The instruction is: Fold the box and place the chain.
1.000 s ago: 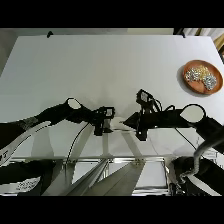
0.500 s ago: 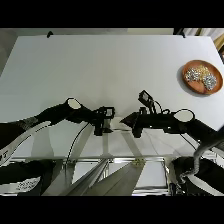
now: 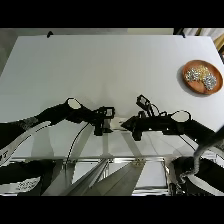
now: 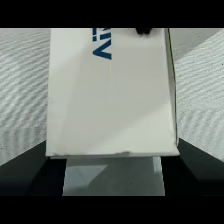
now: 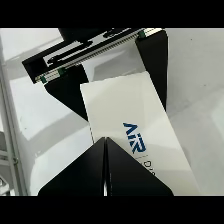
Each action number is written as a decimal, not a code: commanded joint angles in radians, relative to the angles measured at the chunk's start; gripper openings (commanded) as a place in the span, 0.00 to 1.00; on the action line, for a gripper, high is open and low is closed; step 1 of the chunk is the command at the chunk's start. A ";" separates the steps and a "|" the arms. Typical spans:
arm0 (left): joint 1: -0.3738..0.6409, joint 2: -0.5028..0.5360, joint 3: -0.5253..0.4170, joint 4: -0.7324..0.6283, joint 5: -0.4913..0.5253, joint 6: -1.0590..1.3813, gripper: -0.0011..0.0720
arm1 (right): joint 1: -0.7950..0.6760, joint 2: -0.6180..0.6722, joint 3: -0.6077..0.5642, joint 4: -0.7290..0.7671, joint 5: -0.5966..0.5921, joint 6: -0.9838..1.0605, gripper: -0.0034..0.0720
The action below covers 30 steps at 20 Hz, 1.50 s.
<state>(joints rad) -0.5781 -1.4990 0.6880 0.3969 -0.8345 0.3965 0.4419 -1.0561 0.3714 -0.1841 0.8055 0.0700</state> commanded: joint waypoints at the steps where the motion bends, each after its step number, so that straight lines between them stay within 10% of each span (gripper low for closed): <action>1: 0.001 0.000 0.000 0.000 0.000 0.000 0.06 | 0.000 -0.003 -0.007 -0.026 0.005 -0.004 0.06; 11: 0.001 0.000 0.000 0.000 0.000 0.000 0.06 | 0.068 -0.132 -0.007 -0.028 -0.026 -0.027 0.06; 23: 0.001 0.000 0.000 0.000 0.000 0.000 0.06 | 0.060 0.225 0.049 -0.068 -0.122 0.118 0.06; 27: 0.001 0.000 0.000 0.000 0.000 0.000 0.06 | -0.029 0.319 0.227 -0.543 -0.071 0.666 0.06; 30: 0.001 0.000 0.000 0.000 0.000 0.000 0.06 | -0.127 0.333 0.360 -1.016 0.186 1.155 0.06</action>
<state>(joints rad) -0.5770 -1.4998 0.6880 0.3962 -0.8330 0.3954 0.3885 -0.7547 0.6193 -0.7547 0.8024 0.7422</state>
